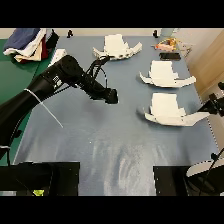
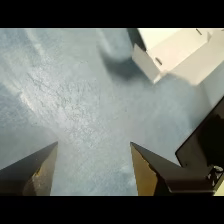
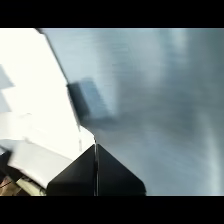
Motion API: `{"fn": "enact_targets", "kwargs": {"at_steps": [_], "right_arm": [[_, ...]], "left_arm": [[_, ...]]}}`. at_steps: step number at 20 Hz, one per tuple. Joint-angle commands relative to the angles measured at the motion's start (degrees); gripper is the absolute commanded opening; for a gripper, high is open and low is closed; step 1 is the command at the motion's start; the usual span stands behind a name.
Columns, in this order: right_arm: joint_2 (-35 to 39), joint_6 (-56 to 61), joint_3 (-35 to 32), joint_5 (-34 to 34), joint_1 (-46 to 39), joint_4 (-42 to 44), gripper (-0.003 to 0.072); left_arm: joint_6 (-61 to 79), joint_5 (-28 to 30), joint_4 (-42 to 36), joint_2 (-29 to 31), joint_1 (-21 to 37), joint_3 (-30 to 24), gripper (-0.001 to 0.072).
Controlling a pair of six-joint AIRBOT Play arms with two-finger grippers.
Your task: Fold the box.
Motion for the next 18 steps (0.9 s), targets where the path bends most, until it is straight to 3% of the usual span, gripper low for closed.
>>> {"fn": "enact_targets", "kwargs": {"at_steps": [1, 4, 8, 12, 14, 16, 18], "right_arm": [[0.28, -0.61, -0.31, 3.48, 4.02, 11.15, 0.0003], [5.57, -1.66, -6.97, -2.16, 10.97, 14.69, 0.0002], [17.73, -1.55, -24.90, -15.32, 20.61, 14.78, 0.0002], [33.59, 1.66, -45.05, -28.79, 28.20, 14.73, 0.0002], [39.32, 4.55, -51.15, -31.32, 30.97, 13.99, 0.0015], [41.48, 9.14, -52.92, -31.06, 32.17, 10.58, 0.0294], [41.57, 12.79, -52.72, -29.49, 32.30, 7.91, 0.0311]], "left_arm": [[0.31, -3.91, 0.39, 0.09, 0.63, -0.02, 0.0699], [1.05, -9.18, 0.44, 0.68, 3.15, -0.04, 0.0699], [4.37, -14.73, 1.09, 3.61, 9.07, -1.60, 0.0698], [7.87, -16.13, 0.96, 11.93, 17.16, -13.03, 0.0698], [9.42, -16.04, 0.96, 15.98, 20.52, -18.86, 0.0698], [10.86, -15.43, 0.96, 18.51, 22.71, -22.64, 0.0698], [11.17, -15.54, 0.98, 19.50, 23.41, -24.28, 0.0698]]}}
